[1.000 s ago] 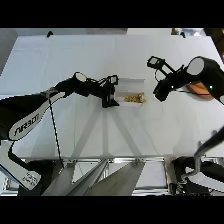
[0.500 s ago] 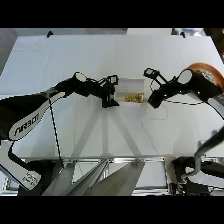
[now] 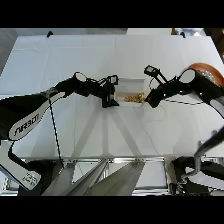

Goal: Fold the box and place the chain.

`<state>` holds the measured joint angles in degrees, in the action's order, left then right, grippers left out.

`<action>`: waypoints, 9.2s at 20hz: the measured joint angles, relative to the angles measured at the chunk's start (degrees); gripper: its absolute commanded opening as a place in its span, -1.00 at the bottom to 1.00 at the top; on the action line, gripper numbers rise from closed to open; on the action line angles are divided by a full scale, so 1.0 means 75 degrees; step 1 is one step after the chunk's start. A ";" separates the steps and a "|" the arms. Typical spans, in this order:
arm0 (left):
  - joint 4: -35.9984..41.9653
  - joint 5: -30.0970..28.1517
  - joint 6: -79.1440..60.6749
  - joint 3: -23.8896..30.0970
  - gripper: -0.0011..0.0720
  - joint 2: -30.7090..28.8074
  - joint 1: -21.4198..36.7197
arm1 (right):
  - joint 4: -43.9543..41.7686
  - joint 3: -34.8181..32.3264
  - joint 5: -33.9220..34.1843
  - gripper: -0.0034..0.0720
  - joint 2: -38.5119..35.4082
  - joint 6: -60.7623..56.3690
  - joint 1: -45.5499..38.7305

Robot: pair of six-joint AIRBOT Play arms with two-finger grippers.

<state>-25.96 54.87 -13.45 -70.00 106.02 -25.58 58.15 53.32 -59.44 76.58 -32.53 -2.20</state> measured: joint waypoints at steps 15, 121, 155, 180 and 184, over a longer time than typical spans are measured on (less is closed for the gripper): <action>-0.0003 0.0000 0.0000 0.0000 -0.54 0.0000 0.0000 | 0.0557 -0.0015 0.0635 -0.90 0.0481 -0.1915 -0.0009; 0.0000 0.0000 -0.0003 0.0000 -0.54 0.0000 0.0000 | -0.2203 0.0385 -0.0006 0.20 0.0306 0.2815 0.0245; 0.0000 0.0000 -0.0003 0.0000 -0.54 0.0000 0.0000 | -0.2183 -0.1478 0.2136 0.18 -0.1145 0.5050 0.0866; -0.0029 0.0023 -0.0017 -0.0003 -0.54 0.0000 0.0003 | -0.2906 -0.2022 0.3416 -0.19 -0.1306 0.5805 0.0866; -0.0017 0.0020 -0.0015 -0.0003 -0.54 0.0000 0.0003 | -0.2961 -0.2022 0.3279 -0.33 -0.1349 0.5951 0.0866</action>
<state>-26.09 55.02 -13.56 -70.02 106.02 -25.56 35.94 38.15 -34.85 66.46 12.10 4.29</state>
